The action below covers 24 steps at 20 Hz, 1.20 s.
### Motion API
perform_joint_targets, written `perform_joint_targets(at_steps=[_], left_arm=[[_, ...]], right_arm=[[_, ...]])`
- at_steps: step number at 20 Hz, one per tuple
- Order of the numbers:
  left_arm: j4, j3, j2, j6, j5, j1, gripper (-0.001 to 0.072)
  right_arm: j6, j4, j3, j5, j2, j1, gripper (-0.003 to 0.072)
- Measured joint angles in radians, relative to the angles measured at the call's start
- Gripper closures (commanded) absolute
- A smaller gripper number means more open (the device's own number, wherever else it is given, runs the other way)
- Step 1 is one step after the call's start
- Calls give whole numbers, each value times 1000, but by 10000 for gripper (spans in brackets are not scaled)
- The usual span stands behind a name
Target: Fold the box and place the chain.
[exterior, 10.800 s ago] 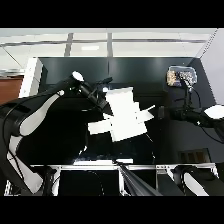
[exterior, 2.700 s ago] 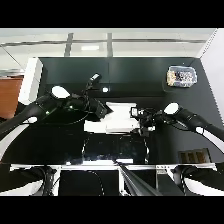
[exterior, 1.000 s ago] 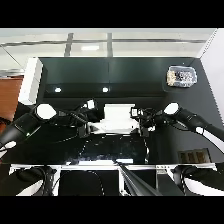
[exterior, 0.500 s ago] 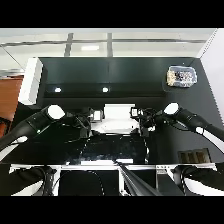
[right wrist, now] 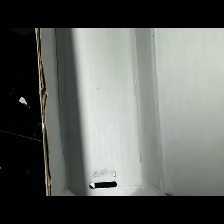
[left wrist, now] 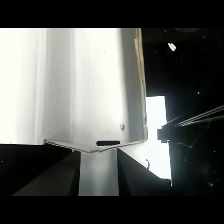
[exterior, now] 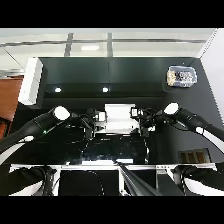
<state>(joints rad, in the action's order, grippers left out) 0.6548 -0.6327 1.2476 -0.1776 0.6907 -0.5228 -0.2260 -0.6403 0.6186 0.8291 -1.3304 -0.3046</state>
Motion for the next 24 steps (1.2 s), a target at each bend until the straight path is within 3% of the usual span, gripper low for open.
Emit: perform_joint_targets(at_steps=[12, 16, 18, 21, 22, 23, 24], left_arm=[[-232, -8, 74, -72, -10, -1, 428], [-251, -15, 89, -82, -10, -19, 433], [-240, -17, 92, -84, -10, -28, 586], [-232, -19, 94, -85, -10, -34, 604], [-230, -19, 95, -85, -10, -35, 549], [-229, -19, 95, -85, -9, -36, 374], [-229, -19, 95, -84, -9, -37, 365]], right_arm=[[1, 0, 0, 0, 0, 0, 555], [-1, -1, 0, -1, 0, 0, 555], [-2, -2, 0, 0, 0, 0, 555], [-1, -1, 0, 0, 0, 0, 555], [-1, -1, 0, 0, 0, 0, 555], [-1, -1, 0, 0, 0, 0, 555], [-1, 0, 0, 0, 0, 0, 555]])
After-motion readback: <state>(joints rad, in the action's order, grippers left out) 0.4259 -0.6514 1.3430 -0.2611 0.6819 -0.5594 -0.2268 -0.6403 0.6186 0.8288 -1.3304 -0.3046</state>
